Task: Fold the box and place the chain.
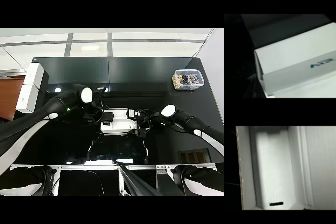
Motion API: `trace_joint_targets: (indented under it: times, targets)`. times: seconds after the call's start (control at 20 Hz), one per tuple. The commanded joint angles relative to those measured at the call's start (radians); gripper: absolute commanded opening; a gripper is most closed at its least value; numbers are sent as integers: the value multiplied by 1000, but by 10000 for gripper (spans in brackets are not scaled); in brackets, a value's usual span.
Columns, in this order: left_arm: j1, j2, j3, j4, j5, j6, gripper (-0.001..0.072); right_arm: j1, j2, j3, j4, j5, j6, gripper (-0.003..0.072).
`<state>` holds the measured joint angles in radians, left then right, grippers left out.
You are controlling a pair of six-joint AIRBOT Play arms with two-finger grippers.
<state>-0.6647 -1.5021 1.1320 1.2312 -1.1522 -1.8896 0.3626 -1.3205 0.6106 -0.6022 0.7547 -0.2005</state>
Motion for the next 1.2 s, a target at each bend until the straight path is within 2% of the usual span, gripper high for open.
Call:
trace_joint_targets:
  times: [0.0,0.1,0.4,0.6,0.75,1.0,1.05,1.1,1.15]
  targets:
    - [-58,0,1,181,27,-146,493,1,0,0,0,0,1,254]
    - [-75,-2,1,230,27,-169,493,1,0,0,0,0,1,254]
    - [-67,-15,1,238,11,-239,493,1,0,0,0,0,2,254]
    - [-133,-21,-3,314,35,-399,493,1,0,0,0,0,2,254]
    - [-154,-21,-3,320,64,-438,491,1,0,0,0,0,2,254]
    - [-154,-21,-3,376,5,-524,491,1,0,0,0,0,2,254]
    - [-154,-21,-3,362,8,-523,433,1,0,0,0,0,2,254]
    - [-154,-21,-3,350,9,-523,295,1,0,0,0,0,2,254]
    - [-154,-21,-3,345,16,-523,204,1,0,0,0,0,2,254]
